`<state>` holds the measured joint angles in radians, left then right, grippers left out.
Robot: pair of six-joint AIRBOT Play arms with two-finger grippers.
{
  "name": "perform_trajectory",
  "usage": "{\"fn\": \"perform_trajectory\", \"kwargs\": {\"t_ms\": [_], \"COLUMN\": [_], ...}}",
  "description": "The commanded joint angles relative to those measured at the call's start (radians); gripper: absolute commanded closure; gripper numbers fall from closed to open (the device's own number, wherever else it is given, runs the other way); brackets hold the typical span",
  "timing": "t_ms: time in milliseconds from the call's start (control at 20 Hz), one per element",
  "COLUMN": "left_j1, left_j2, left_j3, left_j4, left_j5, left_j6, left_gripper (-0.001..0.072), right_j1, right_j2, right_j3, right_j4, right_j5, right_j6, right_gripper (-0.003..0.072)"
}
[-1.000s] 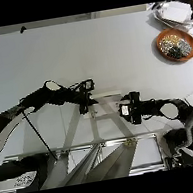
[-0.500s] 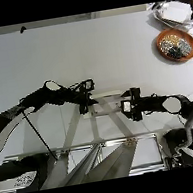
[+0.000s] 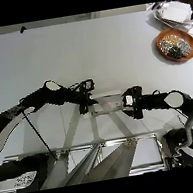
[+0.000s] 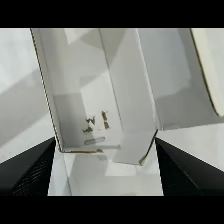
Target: Fold the box and place the chain.
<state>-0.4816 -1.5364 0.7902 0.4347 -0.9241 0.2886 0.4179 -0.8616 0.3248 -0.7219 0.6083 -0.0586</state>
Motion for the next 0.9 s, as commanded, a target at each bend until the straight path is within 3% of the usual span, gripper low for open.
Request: {"fn": "perform_trajectory", "kwargs": {"t_ms": [0, 200, 550, 850], "left_j1": [0.000, 0.000, 0.000, 0.000], "left_j2": [0.000, 0.000, 0.000, 0.000], "left_j3": [0.000, 0.000, 0.000, 0.000], "left_j4": [0.000, 0.000, 0.000, 0.000], "left_j5": [0.000, 0.000, 0.000, 0.000], "left_j6": [0.000, 0.000, 0.000, 0.000], "left_gripper": [0.0697, 0.0697, 0.0697, 0.0697], "right_j1": [-0.007, -0.024, -0.097, -0.123], "right_j2": [-0.053, -0.116, -0.135, -0.134], "right_j3": [0.034, 0.088, 0.098, 0.106], "right_j4": [0.050, 0.053, 0.019, 0.033], "right_j5": [0.025, 0.063, 0.234, 0.244], "right_j6": [-0.048, -0.047, -0.047, -0.047], "right_gripper": [-0.0006, -0.0006, 0.0000, 0.0000]}}
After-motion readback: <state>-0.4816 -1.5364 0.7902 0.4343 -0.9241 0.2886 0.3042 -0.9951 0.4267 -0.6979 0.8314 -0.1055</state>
